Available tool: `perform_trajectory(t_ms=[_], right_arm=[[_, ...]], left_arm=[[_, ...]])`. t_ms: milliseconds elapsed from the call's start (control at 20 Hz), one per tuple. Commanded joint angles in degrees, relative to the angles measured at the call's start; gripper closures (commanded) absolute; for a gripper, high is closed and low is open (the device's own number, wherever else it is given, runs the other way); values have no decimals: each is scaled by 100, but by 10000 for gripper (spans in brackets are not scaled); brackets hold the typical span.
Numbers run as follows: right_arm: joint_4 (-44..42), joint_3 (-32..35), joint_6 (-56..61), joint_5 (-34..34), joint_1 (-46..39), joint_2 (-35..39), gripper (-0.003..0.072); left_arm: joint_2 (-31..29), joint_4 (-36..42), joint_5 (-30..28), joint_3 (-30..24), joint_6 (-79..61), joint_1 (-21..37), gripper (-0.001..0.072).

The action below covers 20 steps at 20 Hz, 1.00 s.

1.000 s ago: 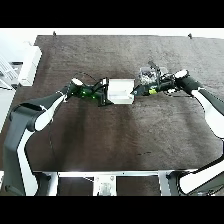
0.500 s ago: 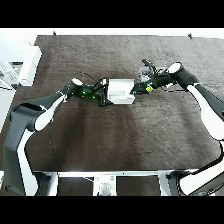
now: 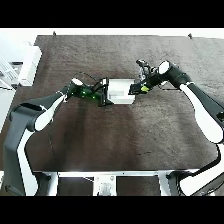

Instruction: Fold the box and place the chain.

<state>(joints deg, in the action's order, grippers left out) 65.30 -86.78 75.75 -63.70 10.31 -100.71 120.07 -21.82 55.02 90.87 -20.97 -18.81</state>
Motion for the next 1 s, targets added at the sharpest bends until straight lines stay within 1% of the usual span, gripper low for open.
perform_trajectory(t_ms=[0, 150, 400, 600, 700, 950], right_arm=[[533, -22, 581, 140, 216, -2, 235], [1093, -33, 1117, 289, 413, -4, 235], [1836, -48, 2006, 313, 584, -4, 235], [2159, -76, 2391, 321, 654, -39, 235], [2159, -175, 2444, 264, 673, -120, 235], [2199, -743, 2586, -306, 787, -490, 236]], left_arm=[[2, 0, 11, -2, 0, 0, 182], [2, 0, 11, -2, 2, 2, 183], [2, 0, 13, -2, 4, 2, 182], [2, 0, 11, -2, 4, 2, 183], [2, 0, 9, -2, 4, 2, 182], [2, 0, 7, 0, 2, 0, 183]])
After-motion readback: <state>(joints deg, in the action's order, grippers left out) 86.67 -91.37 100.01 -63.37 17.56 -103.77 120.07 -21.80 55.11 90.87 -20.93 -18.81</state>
